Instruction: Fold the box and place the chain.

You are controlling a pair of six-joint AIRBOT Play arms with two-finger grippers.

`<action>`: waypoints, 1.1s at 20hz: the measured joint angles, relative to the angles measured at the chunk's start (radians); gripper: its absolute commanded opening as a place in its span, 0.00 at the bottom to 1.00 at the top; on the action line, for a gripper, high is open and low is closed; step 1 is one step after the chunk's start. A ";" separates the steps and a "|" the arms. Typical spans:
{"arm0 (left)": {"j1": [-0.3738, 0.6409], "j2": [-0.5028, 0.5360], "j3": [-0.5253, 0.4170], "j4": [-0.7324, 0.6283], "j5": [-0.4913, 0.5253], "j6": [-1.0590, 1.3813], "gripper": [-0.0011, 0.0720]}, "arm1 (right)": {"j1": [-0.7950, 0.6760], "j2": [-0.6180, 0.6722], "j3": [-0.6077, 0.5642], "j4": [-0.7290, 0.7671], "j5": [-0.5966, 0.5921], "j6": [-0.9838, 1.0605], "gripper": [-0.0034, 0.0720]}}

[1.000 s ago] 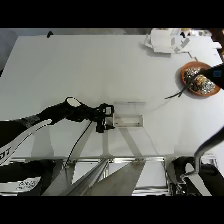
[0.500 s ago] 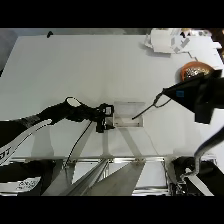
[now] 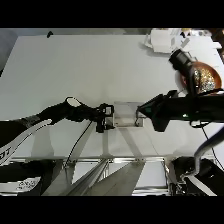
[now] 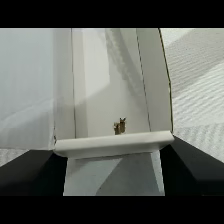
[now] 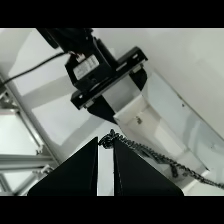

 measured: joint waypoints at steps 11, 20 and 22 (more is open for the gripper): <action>0.000 0.000 0.000 0.000 0.000 0.000 0.03 | 0.106 -0.252 -0.190 -0.009 -0.216 0.000 0.07; 0.000 0.000 0.000 0.000 0.000 0.000 0.03 | 0.156 -0.329 -0.177 0.014 -0.268 0.000 0.29; 0.000 0.000 0.000 0.000 0.000 0.000 0.03 | 0.138 -0.316 -0.126 -0.004 -0.223 0.008 0.28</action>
